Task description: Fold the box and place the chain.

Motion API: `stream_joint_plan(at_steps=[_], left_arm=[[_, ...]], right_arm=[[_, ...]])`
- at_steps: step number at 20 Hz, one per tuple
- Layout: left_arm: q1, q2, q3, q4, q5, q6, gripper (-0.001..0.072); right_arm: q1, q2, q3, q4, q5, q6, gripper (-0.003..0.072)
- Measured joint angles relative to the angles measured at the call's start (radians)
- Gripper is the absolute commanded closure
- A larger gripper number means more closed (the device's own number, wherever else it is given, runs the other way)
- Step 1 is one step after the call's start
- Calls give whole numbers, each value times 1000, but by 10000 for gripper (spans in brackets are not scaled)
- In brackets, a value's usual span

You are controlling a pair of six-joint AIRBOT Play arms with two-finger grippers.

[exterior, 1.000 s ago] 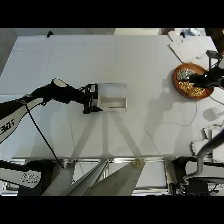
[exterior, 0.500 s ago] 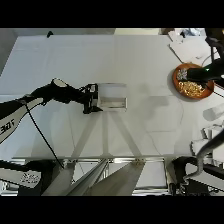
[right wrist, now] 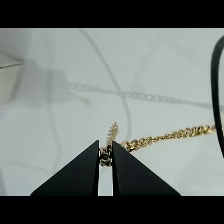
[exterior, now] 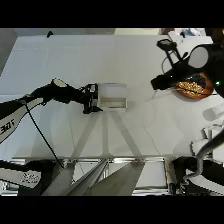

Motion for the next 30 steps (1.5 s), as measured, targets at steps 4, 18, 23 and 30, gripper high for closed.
stream_joint_plan(at_steps=[4,18,23,30], left_arm=[[0,0,0,0,0,0,495],[0,0,0,0,0,0,495],[0,0,0,0,0,0,495],[0,0,0,0,0,0,495]], right_arm=[[165,0,0,0,-87,69,674],[431,-129,0,0,-385,251,673],[439,-209,0,-12,-408,283,403],[440,-194,0,-52,-391,292,265]])
